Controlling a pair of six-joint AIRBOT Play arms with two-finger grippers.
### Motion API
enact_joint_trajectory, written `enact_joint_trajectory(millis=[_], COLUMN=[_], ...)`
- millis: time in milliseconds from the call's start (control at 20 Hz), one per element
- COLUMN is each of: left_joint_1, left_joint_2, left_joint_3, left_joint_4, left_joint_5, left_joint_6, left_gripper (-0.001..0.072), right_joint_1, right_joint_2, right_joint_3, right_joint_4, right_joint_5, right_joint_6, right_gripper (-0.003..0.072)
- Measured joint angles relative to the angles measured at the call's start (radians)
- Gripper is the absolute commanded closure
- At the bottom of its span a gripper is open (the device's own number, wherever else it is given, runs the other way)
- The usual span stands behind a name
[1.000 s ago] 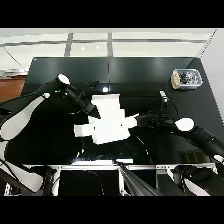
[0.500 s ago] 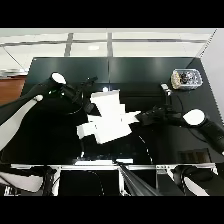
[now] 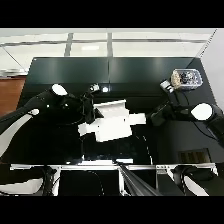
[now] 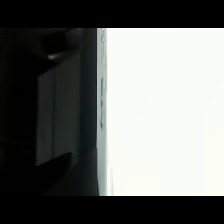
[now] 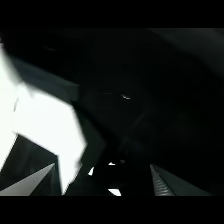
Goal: Fold the box and place the chain.
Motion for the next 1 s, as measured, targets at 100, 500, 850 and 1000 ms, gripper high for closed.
enact_joint_trajectory(millis=[100,500,850,1000], left_joint_1=[-0.014,-0.032,-0.035,-0.035], left_joint_2=[0.002,-0.006,-0.01,-0.01], left_joint_3=[-0.004,-0.009,-0.009,-0.009], left_joint_4=[0.007,0.029,0.029,0.021], left_joint_5=[0.027,0.065,0.073,0.06], left_joint_6=[0.064,0.163,0.173,0.174], left_gripper=[0.0685,0.0685,0.0685,0.0685], right_joint_1=[0.038,0.257,0.361,0.355], right_joint_2=[-0.003,-0.079,-0.148,-0.128], right_joint_3=[-0.011,-0.033,-0.031,0.0], right_joint_4=[0.008,0.023,-0.006,-0.066], right_joint_5=[0.01,-0.018,-0.061,-0.042], right_joint_6=[-0.141,-0.47,-0.599,-0.573], right_gripper=[0.0006,0.0006,0.0007,0.0007])
